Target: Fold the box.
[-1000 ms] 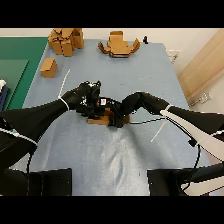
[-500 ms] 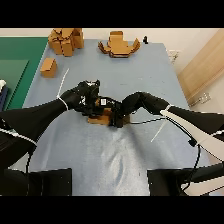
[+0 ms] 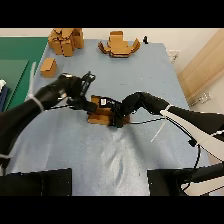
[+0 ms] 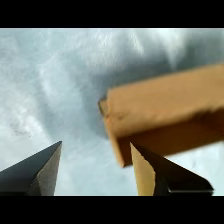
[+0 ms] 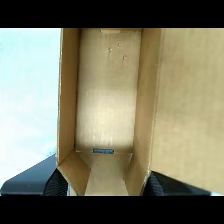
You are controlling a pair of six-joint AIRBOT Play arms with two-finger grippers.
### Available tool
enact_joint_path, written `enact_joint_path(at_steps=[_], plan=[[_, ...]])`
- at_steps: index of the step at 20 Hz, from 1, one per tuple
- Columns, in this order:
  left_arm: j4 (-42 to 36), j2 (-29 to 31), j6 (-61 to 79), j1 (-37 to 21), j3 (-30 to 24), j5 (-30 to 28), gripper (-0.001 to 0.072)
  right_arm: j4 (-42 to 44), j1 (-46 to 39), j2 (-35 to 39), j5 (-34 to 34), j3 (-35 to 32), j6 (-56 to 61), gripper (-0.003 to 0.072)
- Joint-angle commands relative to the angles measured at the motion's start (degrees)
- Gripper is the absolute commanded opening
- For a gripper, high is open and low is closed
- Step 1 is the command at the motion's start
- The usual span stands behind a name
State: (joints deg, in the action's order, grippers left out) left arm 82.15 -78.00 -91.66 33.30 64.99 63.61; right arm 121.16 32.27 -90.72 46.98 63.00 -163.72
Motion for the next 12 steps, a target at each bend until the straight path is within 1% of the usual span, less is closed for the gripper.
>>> enact_joint_path(at_steps=[1, 2, 4, 5, 6, 8, 9, 10, 12], plan=[[-14.7, 7.8, 33.0, -9.4, -8.3, 2.9, 0.0669, 0.1, 0.0, 0.0, 0.1, 0.0, 0.9, 0.0446], [-21.3, 9.9, 43.7, -14.1, -10.4, 5.5, 0.0669, 0.1, 0.0, 0.0, 0.2, 0.0, 0.9, 0.0446], [-35.3, 11.6, 66.8, -23.5, -11.9, 12.5, 0.0669, 0.1, 0.0, 0.0, 0.3, 0.0, 0.9, 0.0446], [-38.4, 11.3, 73.4, -27.2, -11.9, 12.9, 0.0669, 0.1, 0.0, 0.0, 0.3, 0.0, 0.9, 0.0446], [-39.1, 10.4, 79.7, -29.8, -11.9, 11.7, 0.0669, 0.1, 0.0, 0.0, 0.3, 0.0, 0.9, 0.0446], [-38.9, 6.3, 91.6, -31.4, -11.9, 9.1, 0.0669, 0.1, 0.0, 0.0, 0.7, 0.0, 0.8, 0.0446], [-39.3, 3.5, 96.0, -31.1, -11.8, 8.2, 0.0669, 0.0, 0.0, 0.0, 0.7, 0.0, 0.8, 0.0446], [-41.1, 0.4, 101.1, -30.5, -11.6, 7.8, 0.0669, 0.1, 0.0, 0.0, 0.7, 0.0, 0.8, 0.0446], [-44.5, -4.5, 108.7, -28.5, -11.6, 4.8, 0.067, 0.1, 0.0, 0.0, 0.8, 0.0, 0.8, 0.0446]])
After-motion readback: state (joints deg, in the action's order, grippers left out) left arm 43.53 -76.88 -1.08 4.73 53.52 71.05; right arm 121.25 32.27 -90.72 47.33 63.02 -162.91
